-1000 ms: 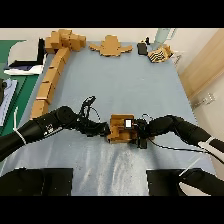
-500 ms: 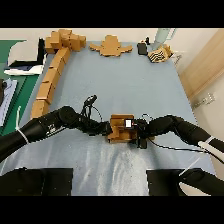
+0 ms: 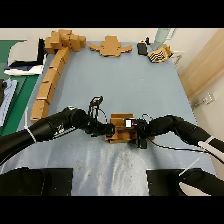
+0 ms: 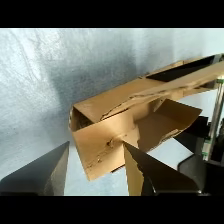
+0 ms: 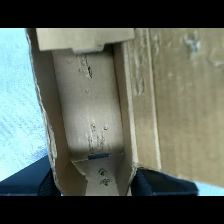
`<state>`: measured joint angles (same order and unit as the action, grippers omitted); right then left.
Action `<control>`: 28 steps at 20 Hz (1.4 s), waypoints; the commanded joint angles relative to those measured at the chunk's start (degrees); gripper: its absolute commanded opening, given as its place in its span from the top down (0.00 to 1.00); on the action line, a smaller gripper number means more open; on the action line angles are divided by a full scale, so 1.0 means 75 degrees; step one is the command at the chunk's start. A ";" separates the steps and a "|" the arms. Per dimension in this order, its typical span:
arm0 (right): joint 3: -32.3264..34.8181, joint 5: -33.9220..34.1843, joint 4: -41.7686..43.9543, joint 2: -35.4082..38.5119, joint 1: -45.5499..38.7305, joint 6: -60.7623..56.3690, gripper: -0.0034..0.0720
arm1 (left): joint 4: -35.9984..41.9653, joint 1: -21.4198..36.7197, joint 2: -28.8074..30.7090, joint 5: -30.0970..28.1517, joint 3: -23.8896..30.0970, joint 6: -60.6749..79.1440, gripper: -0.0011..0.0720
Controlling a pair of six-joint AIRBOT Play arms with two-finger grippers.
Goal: Fold the box.
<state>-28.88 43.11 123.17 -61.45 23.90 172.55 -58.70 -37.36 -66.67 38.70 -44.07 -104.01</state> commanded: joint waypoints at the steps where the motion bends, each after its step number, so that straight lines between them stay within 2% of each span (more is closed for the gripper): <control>1: -0.0003 0.0000 0.0003 -0.0003 0.0003 -0.0003 0.29 | -0.0399 -0.0262 -0.0154 0.0050 -0.0227 -0.0414 0.26; 4: -0.0003 0.0000 0.0003 -0.0003 0.0003 -0.0003 0.29 | -0.0935 -0.0358 -0.0490 0.0178 -0.0527 -0.0982 0.26; 7: -0.0003 0.0000 0.0003 -0.0003 0.0003 -0.0003 0.29 | -0.1049 -0.0455 -0.0743 0.0638 -0.0833 -0.1128 0.26; 11: -0.0003 0.0000 0.0003 -0.0003 0.0003 -0.0003 0.29 | -0.2331 -0.0778 -0.1055 0.1338 -0.1183 -0.2122 0.26; 16: -0.0003 0.0000 0.0003 -0.0003 0.0003 -0.0003 0.29 | -0.2856 -0.1105 -0.1309 0.1658 -0.1635 -0.2582 0.26; 19: -0.0003 0.0000 0.0003 -0.0003 0.0003 -0.0003 0.29 | -0.3515 -0.1212 -0.1597 0.2247 -0.2034 -0.3471 0.26; 21: -0.0003 0.0000 0.0003 -0.0003 0.0003 -0.0003 0.29 | -0.3593 -0.1212 -0.1746 0.2629 -0.2200 -0.3745 0.26; 24: -0.0003 0.0000 0.0003 -0.0003 0.0003 -0.0003 0.29 | -0.3617 -0.1413 -0.2031 0.2806 -0.2573 -0.3748 0.26; 28: -0.0003 0.0000 0.0003 -0.0003 0.0003 -0.0003 0.29 | -0.3657 -0.1652 -0.2771 0.3246 -0.3232 -0.3928 0.26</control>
<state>-28.88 43.13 123.17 -61.45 23.90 172.55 -85.43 -48.71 -84.23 60.05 -65.28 -131.98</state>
